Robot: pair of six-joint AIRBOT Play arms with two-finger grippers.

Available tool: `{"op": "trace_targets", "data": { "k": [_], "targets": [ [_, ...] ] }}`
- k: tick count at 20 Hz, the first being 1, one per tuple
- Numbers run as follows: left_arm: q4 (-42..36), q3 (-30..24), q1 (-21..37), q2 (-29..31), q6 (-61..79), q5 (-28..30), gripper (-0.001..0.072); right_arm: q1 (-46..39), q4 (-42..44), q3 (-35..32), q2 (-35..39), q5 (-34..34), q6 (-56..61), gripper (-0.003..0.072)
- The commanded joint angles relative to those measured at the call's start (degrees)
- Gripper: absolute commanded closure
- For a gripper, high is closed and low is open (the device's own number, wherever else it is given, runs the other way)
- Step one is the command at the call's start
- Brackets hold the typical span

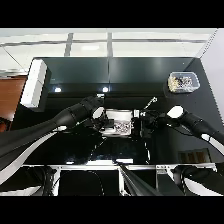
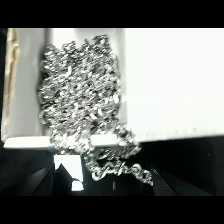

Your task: Fold the box and place the chain.

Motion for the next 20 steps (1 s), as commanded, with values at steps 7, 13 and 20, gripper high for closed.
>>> {"op": "trace_targets", "data": {
  "k": [7, 13, 20],
  "targets": [
    [-0.1, 0.0, 0.0, 0.0, 0.0, 0.0, 0.0682, 0.7, -2.3, -0.1, -0.9, -3.0, 6.1, 0.0674],
    [-0.1, 0.0, 0.0, 0.0, 0.0, 0.0, 0.0682, -1.1, -12.6, 0.4, 8.0, -2.0, 33.4, 0.0671],
    [-0.1, 0.0, 0.0, 0.0, 0.0, 0.0, 0.0682, -5.0, -10.7, 11.7, 28.3, 16.9, 54.2, 0.0671]
  ]
}}
